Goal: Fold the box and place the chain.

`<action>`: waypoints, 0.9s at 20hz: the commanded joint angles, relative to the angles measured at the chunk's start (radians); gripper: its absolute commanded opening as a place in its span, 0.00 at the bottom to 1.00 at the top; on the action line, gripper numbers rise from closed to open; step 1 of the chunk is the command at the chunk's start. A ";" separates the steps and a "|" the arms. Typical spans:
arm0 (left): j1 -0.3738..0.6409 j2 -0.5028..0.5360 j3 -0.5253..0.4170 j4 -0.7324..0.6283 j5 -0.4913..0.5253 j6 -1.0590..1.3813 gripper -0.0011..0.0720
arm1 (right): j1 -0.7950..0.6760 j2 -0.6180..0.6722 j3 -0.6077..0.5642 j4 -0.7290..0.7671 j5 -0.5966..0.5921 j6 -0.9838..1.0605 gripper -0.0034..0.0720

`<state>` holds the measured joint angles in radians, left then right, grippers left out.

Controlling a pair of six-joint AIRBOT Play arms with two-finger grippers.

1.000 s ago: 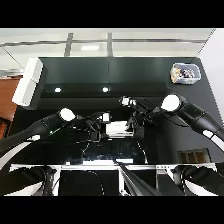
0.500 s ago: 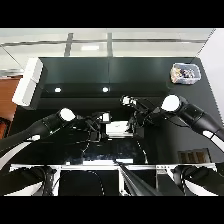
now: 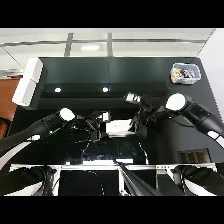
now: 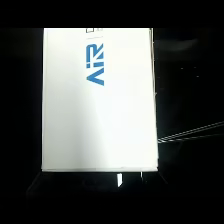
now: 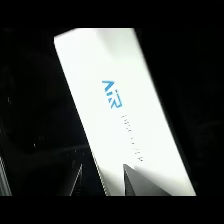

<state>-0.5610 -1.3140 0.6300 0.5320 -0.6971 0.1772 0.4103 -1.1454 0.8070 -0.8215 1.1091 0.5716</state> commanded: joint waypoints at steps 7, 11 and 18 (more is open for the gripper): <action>0.000 0.000 0.001 0.002 -0.010 0.003 0.56 | -0.169 0.007 -0.160 0.474 0.059 0.217 0.06; 0.000 0.000 0.001 0.002 -0.010 0.002 0.56 | -0.107 -0.060 -0.165 0.512 -0.063 0.242 0.06; 0.000 0.000 0.001 0.002 -0.010 0.003 0.56 | -0.069 -0.189 -0.166 0.376 -0.122 0.315 0.06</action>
